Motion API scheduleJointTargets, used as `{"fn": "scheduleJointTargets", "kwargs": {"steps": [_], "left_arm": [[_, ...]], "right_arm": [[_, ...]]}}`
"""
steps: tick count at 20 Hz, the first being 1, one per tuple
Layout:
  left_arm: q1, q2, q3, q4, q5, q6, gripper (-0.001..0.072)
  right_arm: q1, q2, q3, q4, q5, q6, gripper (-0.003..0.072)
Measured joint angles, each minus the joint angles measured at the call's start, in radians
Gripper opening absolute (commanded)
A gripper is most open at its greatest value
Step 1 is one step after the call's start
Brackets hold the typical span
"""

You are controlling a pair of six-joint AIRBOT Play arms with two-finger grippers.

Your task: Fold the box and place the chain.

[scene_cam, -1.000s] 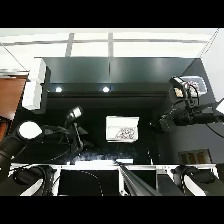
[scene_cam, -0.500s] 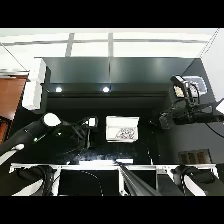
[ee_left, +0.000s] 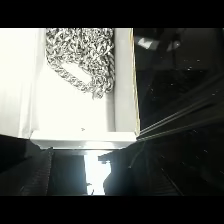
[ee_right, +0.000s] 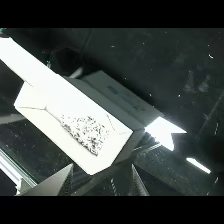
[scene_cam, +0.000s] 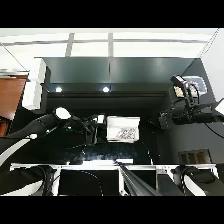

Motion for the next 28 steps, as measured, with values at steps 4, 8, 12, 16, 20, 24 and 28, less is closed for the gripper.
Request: {"fn": "scheduleJointTargets", "kwargs": {"steps": [4, 8, 12, 16, 20, 24, 28], "left_arm": [[-0.023, -0.011, 0.009, -0.012, 0.027, -0.003, 0.0713], [-0.03, -0.014, 0.012, -0.023, 0.057, -0.015, 0.0712], [-0.032, -0.015, 0.018, -0.026, 0.074, -0.023, 0.0712], [-0.04, -0.016, 0.031, -0.027, 0.08, -0.018, 0.0712], [-0.061, -0.027, 0.038, -0.029, 0.087, -0.002, 0.0705], [-0.075, -0.034, 0.041, -0.021, 0.088, 0.004, 0.0531], [-0.079, -0.036, 0.042, -0.02, 0.088, 0.006, 0.0519]], "right_arm": [[0.0, 0.0, -0.002, 0.0, -0.003, 0.0, 0.0437], [0.0, 0.0, -0.002, 0.0, -0.003, 0.0, 0.0437], [0.0, 0.0, -0.002, 0.0, -0.004, -0.001, 0.0437], [0.0, 0.0, -0.002, 0.0, -0.004, -0.001, 0.0437], [0.0, 0.0, -0.002, -0.001, -0.008, -0.001, 0.0437], [0.0, 0.0, -0.002, -0.018, -0.037, -0.002, 0.0437], [0.01, -0.001, -0.029, -0.042, -0.14, 0.019, 0.072]]}}
